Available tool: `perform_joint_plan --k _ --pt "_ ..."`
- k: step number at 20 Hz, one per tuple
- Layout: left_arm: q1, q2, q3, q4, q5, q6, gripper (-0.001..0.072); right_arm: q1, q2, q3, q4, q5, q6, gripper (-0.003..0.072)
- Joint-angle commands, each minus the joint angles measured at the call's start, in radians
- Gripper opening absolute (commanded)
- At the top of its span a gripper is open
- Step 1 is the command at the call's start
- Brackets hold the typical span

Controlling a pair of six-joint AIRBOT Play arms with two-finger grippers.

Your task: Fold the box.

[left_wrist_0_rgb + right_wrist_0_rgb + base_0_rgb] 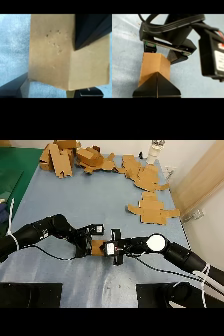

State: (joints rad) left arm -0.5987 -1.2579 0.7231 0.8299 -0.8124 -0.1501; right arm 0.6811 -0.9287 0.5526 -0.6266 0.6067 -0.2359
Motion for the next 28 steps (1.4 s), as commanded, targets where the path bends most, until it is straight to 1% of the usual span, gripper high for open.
perform_joint_plan --k 1,2,5,6,7,10,11,12,15,16,21,28 --pt "0.0 0.001 0.0 0.0 0.001 0.0 0.0465 0.005 -0.007 -0.006 0.011 0.003 -0.064 0.0066" --pt "0.0 0.001 0.0 0.0 0.001 0.0 0.0466 0.005 -0.007 -0.006 0.011 0.019 -0.064 0.0105" --pt "0.0 0.001 0.0 0.0 0.001 0.0 0.0465 0.005 -0.007 -0.006 0.01 0.069 -0.064 0.0105" --pt "0.0 0.001 0.0 0.0 0.0 0.0 0.0466 0.005 -0.007 -0.006 0.01 0.069 -0.064 0.0136" --pt "0.0 0.001 0.0 0.0 0.0 0.0 0.0465 0.005 -0.007 -0.006 0.01 0.067 -0.064 0.0253" --pt "0.0 0.001 0.0 0.0 0.0 0.0 0.0465 0.005 -0.009 -0.006 0.009 0.063 -0.064 0.0266" --pt "0.0 0.001 0.0 0.0 0.0 0.0 0.0465 0.005 -0.015 -0.006 0.006 0.052 -0.064 0.0312" --pt "0.0 0.001 0.0 0.0 0.0 0.0 0.0466 0.005 -0.025 -0.006 -0.006 0.035 -0.064 0.0326" --pt "0.0 0.001 0.0 0.0 0.0 0.0 0.0466 0.005 -0.074 -0.006 -0.043 -0.007 -0.064 0.0329" --pt "0.0 0.001 0.0 0.0 0.0 0.0 0.0465 0.005 -0.09 -0.005 -0.051 -0.019 -0.073 0.0372" --pt "0.0 0.001 0.0 0.0 -0.002 0.0 0.0466 0.005 -0.1 -0.005 -0.052 -0.1 -0.09 0.0373" --pt "0.0 0.001 0.0 0.0 -0.003 0.0 0.0466 0.006 -0.05 -0.005 -0.054 -0.094 -0.086 0.0372"
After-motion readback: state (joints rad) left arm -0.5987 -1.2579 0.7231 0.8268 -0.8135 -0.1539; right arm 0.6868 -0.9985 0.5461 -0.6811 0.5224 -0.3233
